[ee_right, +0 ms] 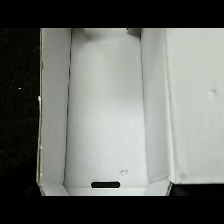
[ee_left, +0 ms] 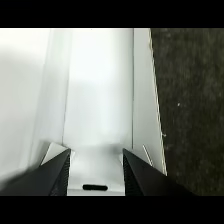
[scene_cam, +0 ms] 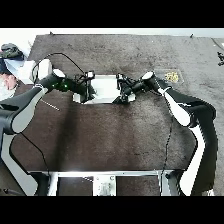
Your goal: Fold the box and place the chain.
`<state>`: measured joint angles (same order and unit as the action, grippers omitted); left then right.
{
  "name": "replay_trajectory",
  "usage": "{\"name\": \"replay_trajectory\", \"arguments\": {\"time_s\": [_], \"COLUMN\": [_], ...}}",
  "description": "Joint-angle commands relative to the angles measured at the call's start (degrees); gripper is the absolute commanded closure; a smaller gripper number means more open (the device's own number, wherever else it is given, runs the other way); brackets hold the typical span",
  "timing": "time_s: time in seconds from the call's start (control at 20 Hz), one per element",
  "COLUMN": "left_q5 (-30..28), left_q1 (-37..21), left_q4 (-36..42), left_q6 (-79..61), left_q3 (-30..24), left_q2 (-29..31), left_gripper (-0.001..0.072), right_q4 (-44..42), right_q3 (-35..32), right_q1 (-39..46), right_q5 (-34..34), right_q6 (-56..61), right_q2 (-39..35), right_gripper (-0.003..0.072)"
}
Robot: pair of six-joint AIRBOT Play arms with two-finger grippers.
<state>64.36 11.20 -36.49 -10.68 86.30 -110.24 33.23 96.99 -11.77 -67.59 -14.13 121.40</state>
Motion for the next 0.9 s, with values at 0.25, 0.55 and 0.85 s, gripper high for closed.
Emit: {"name": "replay_trajectory", "arguments": {"time_s": [0.25,0.55,0.85], "left_q5": [0.7,1.2,8.8], "left_q1": [0.0,-1.4,-4.7], "left_q4": [-0.8,-0.6,0.5], "left_q6": [-0.1,0.7,1.2], "left_q3": [0.0,0.1,2.0], "left_q2": [-0.3,-0.2,-0.1], "left_gripper": [-0.0003,0.0188,0.0696], "right_q4": [0.0,0.0,0.0], "right_q3": [0.0,0.0,0.0], "right_q1": [-0.1,-0.1,-0.1], "right_q5": [0.1,0.1,0.0], "right_q6": [0.0,0.0,0.0], "right_q2": [0.0,0.0,0.0], "right_gripper": [0.0276,0.0276,0.0276]}}
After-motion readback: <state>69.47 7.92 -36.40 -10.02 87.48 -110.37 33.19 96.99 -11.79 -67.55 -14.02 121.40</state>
